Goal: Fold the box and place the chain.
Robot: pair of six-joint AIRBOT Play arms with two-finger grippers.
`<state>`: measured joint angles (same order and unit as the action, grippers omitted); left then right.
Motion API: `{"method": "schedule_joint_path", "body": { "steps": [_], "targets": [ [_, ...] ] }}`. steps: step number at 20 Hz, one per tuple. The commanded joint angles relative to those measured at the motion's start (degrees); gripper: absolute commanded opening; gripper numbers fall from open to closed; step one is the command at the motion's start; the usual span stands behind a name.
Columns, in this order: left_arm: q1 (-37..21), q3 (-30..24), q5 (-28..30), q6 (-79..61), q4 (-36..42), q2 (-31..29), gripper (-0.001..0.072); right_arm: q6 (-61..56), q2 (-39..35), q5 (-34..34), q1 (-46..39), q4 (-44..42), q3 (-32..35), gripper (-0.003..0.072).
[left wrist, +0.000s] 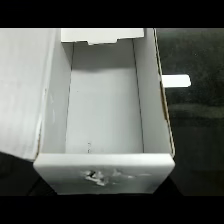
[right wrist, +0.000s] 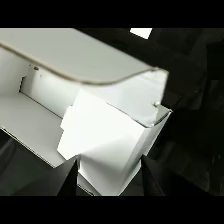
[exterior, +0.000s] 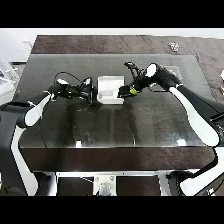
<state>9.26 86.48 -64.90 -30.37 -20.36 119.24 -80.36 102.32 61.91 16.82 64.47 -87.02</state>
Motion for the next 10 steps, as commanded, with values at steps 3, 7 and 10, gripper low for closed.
{"method": "schedule_joint_path", "body": {
  "steps": [3, 7, 10],
  "targets": [
    [-0.02, 0.00, -0.33, 0.09, -0.02, 0.00, 0.0542, -3.72, 2.16, -0.98, 0.02, 2.38, -0.04, 0.0486],
    [-0.02, 0.00, -0.48, 0.09, -0.02, 0.00, 0.0542, -5.18, 2.62, -1.49, 0.28, 3.80, -0.04, 0.0486],
    [-0.02, 0.00, -0.52, 0.09, -0.02, 0.00, 0.0542, -7.10, 2.62, -1.40, 0.94, 6.23, -0.04, 0.0486]
  ]
}}
